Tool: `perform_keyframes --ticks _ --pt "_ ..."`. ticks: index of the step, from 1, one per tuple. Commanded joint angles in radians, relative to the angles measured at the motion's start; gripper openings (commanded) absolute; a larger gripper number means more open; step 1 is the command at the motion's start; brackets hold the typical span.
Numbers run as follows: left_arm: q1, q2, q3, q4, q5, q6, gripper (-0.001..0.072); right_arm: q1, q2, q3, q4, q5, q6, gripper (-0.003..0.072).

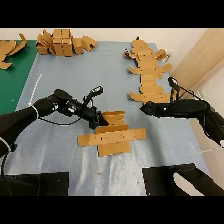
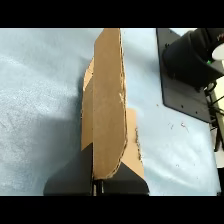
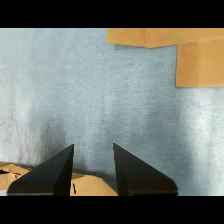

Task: Fold the box.

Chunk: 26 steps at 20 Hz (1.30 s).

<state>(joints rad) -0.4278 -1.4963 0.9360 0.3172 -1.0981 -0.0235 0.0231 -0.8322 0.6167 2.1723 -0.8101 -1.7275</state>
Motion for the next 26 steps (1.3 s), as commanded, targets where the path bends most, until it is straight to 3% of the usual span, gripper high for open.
perform_keyframes --ticks 1,6,10,13,21,26 --pt "-0.003 0.002 -0.002 0.014 0.008 0.074 0.0013 -0.005 0.004 0.002 0.005 0.016 0.012 0.0355" --pt "-0.003 0.003 -0.005 -0.030 -0.004 0.111 0.0013 -0.005 0.003 0.002 0.004 0.016 0.018 0.0356" --pt "-0.003 0.048 -0.080 -0.093 0.043 0.207 0.0013 -0.005 -0.003 0.001 0.001 0.016 0.018 0.0355" --pt "-0.003 0.048 -0.097 -0.058 0.102 0.216 0.0014 -0.003 -0.017 0.001 0.002 0.017 0.018 0.0355" --pt "-0.075 0.048 -0.105 0.007 0.138 0.217 0.0014 -0.003 -0.042 0.001 0.000 0.016 0.018 0.0355" --pt "-0.069 0.051 -0.121 -0.004 0.142 0.206 0.0014 -0.003 -0.042 0.001 -0.010 0.015 0.018 0.0355"
